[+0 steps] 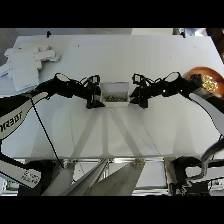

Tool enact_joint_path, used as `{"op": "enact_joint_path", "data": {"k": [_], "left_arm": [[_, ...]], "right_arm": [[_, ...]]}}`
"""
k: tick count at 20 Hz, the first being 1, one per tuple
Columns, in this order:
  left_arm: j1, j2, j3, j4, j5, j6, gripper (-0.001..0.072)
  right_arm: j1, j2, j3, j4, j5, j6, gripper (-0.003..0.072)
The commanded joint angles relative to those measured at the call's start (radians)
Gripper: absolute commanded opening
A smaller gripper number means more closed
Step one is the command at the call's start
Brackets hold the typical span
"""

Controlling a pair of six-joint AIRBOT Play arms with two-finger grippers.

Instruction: Fold the box and place the chain.

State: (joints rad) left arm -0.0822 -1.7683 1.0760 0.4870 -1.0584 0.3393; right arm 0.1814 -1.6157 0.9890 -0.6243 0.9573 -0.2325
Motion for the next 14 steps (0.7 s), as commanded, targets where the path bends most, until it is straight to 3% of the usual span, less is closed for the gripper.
{"op": "enact_joint_path", "data": {"k": [1, 3, 6, 14], "left_arm": [[0.000, 0.000, 0.000, 0.000, 0.000, 0.000, 0.0562], [0.000, 0.000, 0.000, 0.000, 0.000, 0.000, 0.0562], [0.000, 0.000, 0.000, 0.000, 0.000, 0.000, 0.0562], [0.000, 0.000, 0.000, 0.000, 0.000, 0.000, 0.0562]], "right_arm": [[0.008, -0.013, -0.001, 0.050, -0.042, -0.039, 0.0260], [0.008, -0.014, -0.001, 0.048, -0.041, -0.039, 0.0193], [0.008, -0.013, -0.001, 0.026, -0.037, -0.039, 0.0013], [0.007, 0.027, -0.001, -0.056, 0.003, 0.087, 0.0013]]}}
